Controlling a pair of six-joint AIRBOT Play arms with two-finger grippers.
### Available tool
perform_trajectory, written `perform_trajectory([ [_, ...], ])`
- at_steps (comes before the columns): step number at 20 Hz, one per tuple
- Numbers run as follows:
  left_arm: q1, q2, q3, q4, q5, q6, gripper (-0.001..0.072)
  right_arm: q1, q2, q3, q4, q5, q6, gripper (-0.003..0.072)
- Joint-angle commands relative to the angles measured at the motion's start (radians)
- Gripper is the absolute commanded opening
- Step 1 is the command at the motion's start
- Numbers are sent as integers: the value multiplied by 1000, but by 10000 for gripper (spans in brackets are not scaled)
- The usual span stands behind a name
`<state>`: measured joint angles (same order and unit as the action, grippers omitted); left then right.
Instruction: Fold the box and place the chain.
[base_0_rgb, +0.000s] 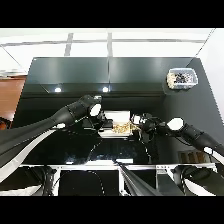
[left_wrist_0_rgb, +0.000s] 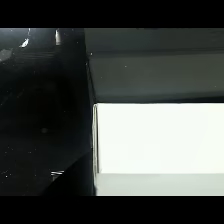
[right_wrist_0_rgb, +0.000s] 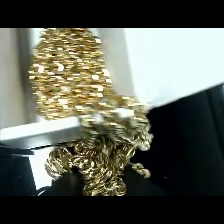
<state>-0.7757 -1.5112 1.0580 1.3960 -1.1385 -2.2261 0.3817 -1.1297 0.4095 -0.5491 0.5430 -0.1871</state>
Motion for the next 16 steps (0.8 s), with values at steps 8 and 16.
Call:
perform_trajectory([
  [8, 0, 0, 0, -16, -4, 0, 32, -6, 71, 16, -56, 17, 363, 11],
  [16, 0, 0, 0, -17, -3, 0, 32, -137, 304, 223, -166, 370, 829, 13],
])
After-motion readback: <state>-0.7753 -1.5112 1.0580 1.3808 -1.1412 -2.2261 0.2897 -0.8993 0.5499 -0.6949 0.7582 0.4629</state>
